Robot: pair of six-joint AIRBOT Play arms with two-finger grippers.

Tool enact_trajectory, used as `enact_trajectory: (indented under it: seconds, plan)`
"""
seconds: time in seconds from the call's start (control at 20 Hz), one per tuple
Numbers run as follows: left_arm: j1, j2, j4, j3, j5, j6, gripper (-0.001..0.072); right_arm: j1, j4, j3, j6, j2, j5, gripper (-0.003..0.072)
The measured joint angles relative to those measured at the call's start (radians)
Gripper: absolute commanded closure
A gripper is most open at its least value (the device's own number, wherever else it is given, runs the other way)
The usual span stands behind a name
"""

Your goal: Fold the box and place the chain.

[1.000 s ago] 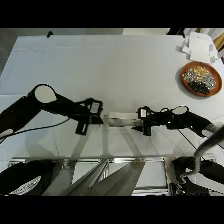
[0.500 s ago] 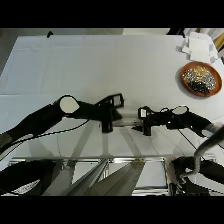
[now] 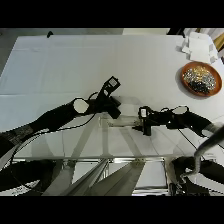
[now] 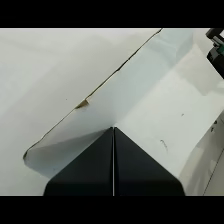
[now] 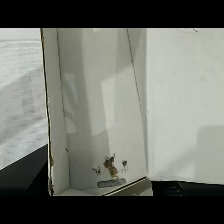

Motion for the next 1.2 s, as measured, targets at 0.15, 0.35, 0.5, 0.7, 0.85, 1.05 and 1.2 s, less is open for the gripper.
enact_trajectory:
  seconds: [0.15,0.35,0.5,0.7,0.85,1.05,1.2]
  plan:
    - [0.000,-0.008,0.003,0.000,-0.002,-0.029,0.0708,0.000,0.000,0.000,0.000,0.000,0.000,0.0273]
    - [0.000,-0.011,0.011,0.000,-0.013,-0.063,0.0709,0.000,0.000,0.000,0.000,0.000,0.000,0.0273]
    - [0.000,-0.014,0.064,0.000,-0.023,-0.130,0.0708,0.000,-0.001,0.000,-0.001,0.000,0.000,0.0273]
    - [0.000,-0.017,0.194,0.000,-0.030,-0.245,0.0707,0.000,0.000,0.000,-0.001,0.000,0.000,0.0273]
    - [0.000,-0.005,0.254,0.000,-0.029,-0.269,0.0705,0.000,-0.001,0.000,-0.001,0.000,0.000,0.0273]
    - [0.007,0.076,0.306,-0.001,-0.011,-0.193,0.0701,0.000,-0.003,0.000,-0.002,0.000,-0.001,0.0273]
    - [0.036,0.182,0.393,0.000,-0.045,-0.149,0.0701,0.000,-0.003,0.000,-0.001,0.000,-0.001,0.0273]
